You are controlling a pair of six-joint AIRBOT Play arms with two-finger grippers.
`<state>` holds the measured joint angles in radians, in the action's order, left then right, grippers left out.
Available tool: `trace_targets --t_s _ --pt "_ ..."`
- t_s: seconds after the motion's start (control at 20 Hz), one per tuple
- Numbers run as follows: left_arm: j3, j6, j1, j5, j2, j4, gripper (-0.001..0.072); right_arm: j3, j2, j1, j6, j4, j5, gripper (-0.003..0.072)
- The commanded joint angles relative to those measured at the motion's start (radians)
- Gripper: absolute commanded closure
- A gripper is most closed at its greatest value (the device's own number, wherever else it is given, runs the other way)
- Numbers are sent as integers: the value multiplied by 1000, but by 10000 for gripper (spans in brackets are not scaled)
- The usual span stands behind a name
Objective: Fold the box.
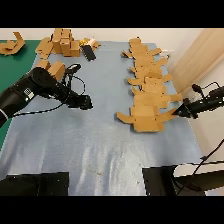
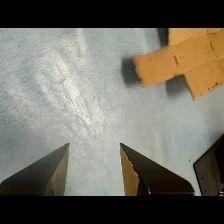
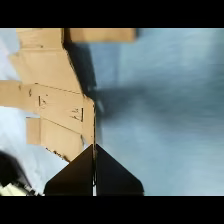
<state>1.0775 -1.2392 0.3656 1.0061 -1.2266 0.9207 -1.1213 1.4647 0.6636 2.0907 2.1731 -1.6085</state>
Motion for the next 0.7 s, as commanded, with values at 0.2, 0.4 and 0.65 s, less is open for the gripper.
trace_targets --t_s 0.2,0.4,0.65 --pt "-25 33 -55 65 0 -8 231 280 -267 -204 -86 26 96 683" --pt "-99 78 -102 103 0 -85 231 501 -417 -361 -106 40 271 681" --pt "-140 80 -105 112 0 -98 231 567 -371 -410 -130 27 382 507"
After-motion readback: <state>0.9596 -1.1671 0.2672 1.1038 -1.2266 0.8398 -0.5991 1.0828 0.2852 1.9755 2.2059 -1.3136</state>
